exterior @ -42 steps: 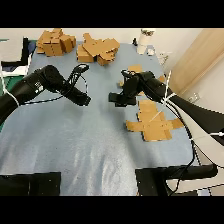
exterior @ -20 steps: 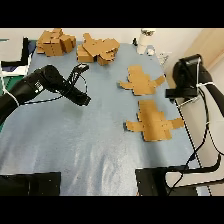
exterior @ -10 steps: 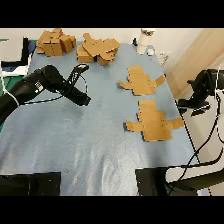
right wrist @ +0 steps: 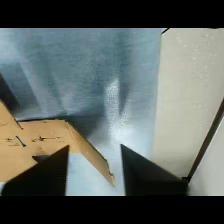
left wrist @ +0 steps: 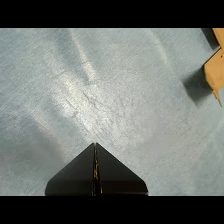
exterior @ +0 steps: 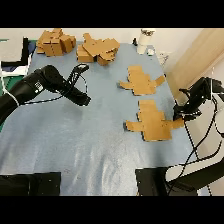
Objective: Fold the box.
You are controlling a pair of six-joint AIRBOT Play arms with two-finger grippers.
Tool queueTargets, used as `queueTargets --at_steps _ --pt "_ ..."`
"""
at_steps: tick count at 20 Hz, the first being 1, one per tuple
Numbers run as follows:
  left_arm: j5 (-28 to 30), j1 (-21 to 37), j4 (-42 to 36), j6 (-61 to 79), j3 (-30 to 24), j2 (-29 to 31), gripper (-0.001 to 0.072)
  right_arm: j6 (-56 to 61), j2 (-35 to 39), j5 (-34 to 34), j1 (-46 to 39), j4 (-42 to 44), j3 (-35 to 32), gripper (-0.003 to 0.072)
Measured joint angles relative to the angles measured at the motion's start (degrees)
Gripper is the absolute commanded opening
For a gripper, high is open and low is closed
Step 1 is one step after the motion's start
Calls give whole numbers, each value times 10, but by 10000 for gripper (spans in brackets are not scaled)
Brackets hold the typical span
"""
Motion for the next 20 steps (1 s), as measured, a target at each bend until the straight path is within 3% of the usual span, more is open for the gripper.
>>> queueTargets --at_steps 1,3,5,13,20 --pt "0 0 0 0 0 0 10 -9 -2 -5 0 10 -5 250" --pt "0 0 0 0 0 0 10 -23 -3 -18 0 37 -12 77" --pt "0 0 0 0 0 0 10 -33 -3 -36 0 77 -17 21" --pt "0 0 0 0 0 0 11 -44 32 -93 73 299 -31 6" --pt "0 0 0 0 0 0 10 -43 68 -17 235 383 -65 6"
